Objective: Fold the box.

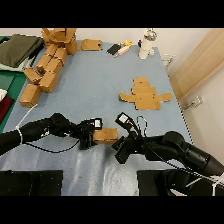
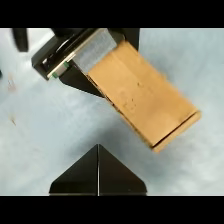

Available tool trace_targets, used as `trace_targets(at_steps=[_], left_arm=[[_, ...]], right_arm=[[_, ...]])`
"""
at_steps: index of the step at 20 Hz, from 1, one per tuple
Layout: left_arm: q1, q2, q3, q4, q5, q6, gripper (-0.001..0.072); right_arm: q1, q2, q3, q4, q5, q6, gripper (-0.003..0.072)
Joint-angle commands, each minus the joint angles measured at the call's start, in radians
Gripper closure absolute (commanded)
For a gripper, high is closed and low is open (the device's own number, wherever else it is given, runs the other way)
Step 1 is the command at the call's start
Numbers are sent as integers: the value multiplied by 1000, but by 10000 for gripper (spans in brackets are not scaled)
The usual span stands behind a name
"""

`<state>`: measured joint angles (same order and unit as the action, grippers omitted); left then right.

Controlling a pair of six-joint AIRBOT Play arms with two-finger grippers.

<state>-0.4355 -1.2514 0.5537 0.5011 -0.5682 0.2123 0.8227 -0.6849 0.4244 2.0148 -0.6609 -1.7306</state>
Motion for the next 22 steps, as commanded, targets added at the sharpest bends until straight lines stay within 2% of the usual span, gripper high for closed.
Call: trace_targets(at_steps=[1, 2, 4, 8, 14, 22], left_arm=[[1, 0, 0, 0, 0, 0, 179], [1, 0, 0, 0, 0, 0, 179], [1, 0, 0, 0, 0, 0, 179], [1, 0, 0, 0, 1, 0, 179], [1, 0, 0, 0, 0, 0, 179], [0, 0, 0, 0, 0, 0, 179]], right_arm=[[-6, 24, -156, 302, 367, 290, 684], [-5, 24, -164, 308, 434, 340, 685], [-5, 26, -161, 306, 466, 373, 685], [-7, 15, -162, 289, 461, 397, 684], [-6, -76, -162, 278, 469, 396, 684], [-4, -109, -162, 256, 449, 395, 685]])
